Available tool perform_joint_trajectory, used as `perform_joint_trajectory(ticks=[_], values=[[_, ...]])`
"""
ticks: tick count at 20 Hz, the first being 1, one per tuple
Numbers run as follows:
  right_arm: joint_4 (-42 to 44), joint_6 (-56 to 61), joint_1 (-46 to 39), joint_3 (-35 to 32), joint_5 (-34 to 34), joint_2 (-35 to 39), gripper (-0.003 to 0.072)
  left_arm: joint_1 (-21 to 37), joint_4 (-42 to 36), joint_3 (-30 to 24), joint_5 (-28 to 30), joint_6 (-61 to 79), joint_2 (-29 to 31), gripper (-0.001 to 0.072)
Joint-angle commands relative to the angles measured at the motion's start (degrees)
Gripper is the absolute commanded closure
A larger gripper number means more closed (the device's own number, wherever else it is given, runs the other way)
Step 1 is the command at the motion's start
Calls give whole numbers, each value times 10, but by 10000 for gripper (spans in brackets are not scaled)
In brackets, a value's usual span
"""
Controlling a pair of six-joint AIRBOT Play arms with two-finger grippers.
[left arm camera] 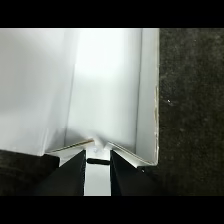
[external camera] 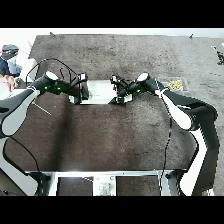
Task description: Fold the box and place the chain.
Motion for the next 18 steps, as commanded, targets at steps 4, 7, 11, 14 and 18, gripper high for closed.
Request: perform_joint_trajectory(ticks=[4,7,11,14,18], values=[[0,0,0,0,0,0,213,-4,-51,0,-3,38,-4,547],[0,0,0,0,0,0,213,-4,-51,0,-2,39,-4,546],[0,0,0,0,0,0,213,-4,-64,0,-9,48,-17,546],[0,0,0,0,0,0,213,-4,-74,0,-11,61,-22,510],[0,0,0,0,0,0,213,-4,-73,0,-1,43,-22,34]])
